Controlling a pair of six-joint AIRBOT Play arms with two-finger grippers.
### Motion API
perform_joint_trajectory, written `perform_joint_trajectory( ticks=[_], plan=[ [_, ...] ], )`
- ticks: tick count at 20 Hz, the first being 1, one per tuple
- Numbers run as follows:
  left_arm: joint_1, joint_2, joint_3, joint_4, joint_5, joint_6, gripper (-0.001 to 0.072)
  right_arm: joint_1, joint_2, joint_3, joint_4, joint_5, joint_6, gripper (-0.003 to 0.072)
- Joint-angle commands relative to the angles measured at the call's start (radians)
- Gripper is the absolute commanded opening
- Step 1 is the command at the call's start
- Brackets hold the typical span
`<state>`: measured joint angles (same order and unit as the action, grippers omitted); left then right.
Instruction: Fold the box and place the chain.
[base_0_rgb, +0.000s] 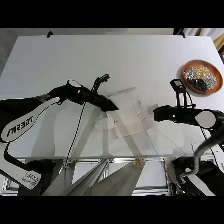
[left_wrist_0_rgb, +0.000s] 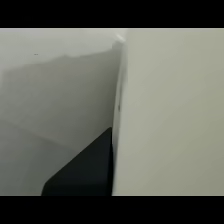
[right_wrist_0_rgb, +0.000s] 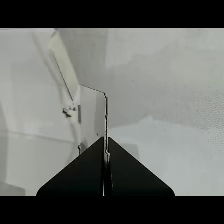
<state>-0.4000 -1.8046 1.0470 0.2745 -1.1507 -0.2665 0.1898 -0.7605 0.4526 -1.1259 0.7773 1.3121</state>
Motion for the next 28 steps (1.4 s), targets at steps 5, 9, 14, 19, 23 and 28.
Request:
perform_joint_trajectory(
  ticks=[5,9,14,19,23,28],
  plan=[
    [0.028,0.079,0.002,0.131,0.014,0.066,0.0006,0.0,0.002,0.019,0.08,-0.005,0.0,0.0268],
    [0.027,0.189,0.004,0.267,-0.007,0.236,0.0005,0.0,0.008,0.105,0.127,0.047,-0.004,0.0305],
    [0.026,0.357,0.004,0.343,-0.115,0.258,0.0002,0.0,0.049,0.152,0.124,0.163,-0.011,0.0303],
    [0.027,0.511,-0.017,0.37,-0.12,0.183,-0.0001,0.0,0.158,0.152,0.058,0.366,-0.01,0.0302],
    [0.022,0.587,-0.152,0.3,-0.043,0.222,0.0,0.0,0.233,0.152,0.031,0.436,-0.01,0.0302],
    [0.022,0.529,-0.248,0.227,-0.034,0.397,0.0005,0.0,0.251,0.152,0.031,0.432,-0.01,0.0302]
  ],
)
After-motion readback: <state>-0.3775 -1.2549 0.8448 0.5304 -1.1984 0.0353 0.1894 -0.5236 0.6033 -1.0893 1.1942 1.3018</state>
